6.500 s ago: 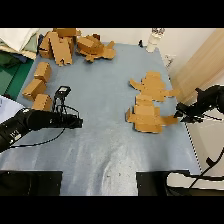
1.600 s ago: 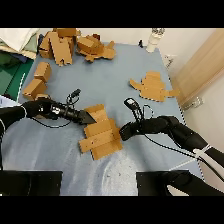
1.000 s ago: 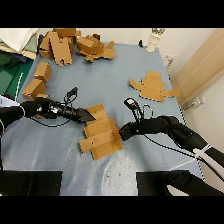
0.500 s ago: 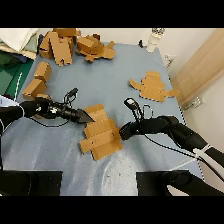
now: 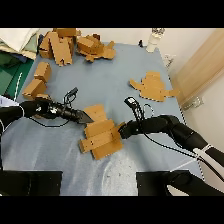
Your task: Fold the box.
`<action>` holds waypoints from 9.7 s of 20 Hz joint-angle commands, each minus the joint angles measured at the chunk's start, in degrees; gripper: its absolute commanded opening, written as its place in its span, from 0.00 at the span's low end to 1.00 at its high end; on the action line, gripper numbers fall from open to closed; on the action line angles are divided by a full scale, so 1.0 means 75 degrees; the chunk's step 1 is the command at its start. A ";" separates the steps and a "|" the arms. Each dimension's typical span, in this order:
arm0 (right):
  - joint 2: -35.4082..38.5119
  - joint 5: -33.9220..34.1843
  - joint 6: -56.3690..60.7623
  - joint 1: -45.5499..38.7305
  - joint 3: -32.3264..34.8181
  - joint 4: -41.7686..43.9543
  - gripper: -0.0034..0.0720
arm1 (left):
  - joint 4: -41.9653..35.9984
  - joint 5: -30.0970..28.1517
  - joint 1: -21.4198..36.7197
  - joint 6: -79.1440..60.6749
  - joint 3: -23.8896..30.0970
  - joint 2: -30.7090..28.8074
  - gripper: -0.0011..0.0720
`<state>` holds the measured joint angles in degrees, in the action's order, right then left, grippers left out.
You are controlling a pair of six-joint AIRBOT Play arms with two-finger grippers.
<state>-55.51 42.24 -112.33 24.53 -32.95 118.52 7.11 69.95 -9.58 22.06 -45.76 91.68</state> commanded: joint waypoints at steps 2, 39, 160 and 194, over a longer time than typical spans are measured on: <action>0.0239 0.0087 0.1387 -0.0472 -0.0414 -0.0796 0.38 | -0.0154 0.0047 -0.0277 -0.1046 -0.0009 -0.0050 0.03; 0.0315 0.0901 0.2955 0.0321 -0.1125 -0.1349 0.05 | -0.0318 -0.3742 -0.2535 -0.5633 0.1072 -0.2509 0.03; 0.1722 -0.0988 -0.3439 0.1580 0.1183 -0.1851 1.00 | 0.0251 -0.2664 -0.2535 -0.6598 0.0734 -0.2124 0.03; -0.0391 0.0635 -0.8008 -0.0507 0.0574 0.1658 1.00 | 0.0248 -0.2667 -0.2535 -0.6598 0.0734 -0.2124 0.03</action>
<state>-57.14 46.96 -172.37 20.71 -28.58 130.93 8.95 49.98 -28.62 -27.42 -40.21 75.75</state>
